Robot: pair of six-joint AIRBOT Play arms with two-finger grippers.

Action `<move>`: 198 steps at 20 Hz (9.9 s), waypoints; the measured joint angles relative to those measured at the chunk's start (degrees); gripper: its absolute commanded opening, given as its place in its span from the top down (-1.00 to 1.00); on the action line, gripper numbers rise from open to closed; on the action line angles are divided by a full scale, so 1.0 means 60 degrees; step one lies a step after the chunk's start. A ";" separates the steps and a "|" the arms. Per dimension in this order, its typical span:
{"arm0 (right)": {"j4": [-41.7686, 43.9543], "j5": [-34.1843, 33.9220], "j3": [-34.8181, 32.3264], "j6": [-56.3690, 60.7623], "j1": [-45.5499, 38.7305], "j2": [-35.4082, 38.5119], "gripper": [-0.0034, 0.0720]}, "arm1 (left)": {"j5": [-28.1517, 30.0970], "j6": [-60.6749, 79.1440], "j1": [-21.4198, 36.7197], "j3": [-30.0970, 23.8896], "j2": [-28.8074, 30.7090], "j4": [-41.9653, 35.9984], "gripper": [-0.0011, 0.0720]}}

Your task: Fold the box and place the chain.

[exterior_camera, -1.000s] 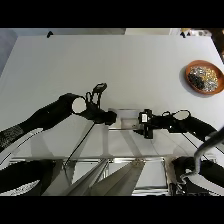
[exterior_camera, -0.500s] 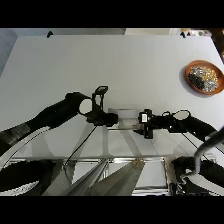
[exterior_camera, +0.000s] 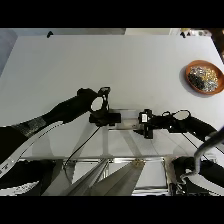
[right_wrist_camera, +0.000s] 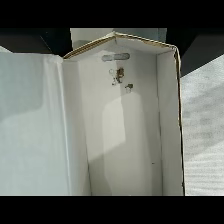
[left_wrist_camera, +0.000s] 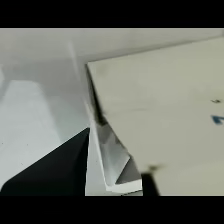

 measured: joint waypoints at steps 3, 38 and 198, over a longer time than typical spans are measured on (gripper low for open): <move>0.0000 0.0000 0.0000 0.0000 0.0000 0.0000 0.01 | -0.0015 -0.0652 -0.0022 0.0025 -0.0171 0.0149 0.03; 0.0000 0.0000 0.0000 0.0000 0.0004 0.0000 0.01 | -0.0794 -0.0492 -0.0663 0.0994 -0.1071 0.1104 0.42; 0.0004 0.0007 0.0000 0.0011 0.0000 0.0000 0.01 | 0.2339 2.5496 0.2750 -0.4171 0.0033 -0.9650 0.78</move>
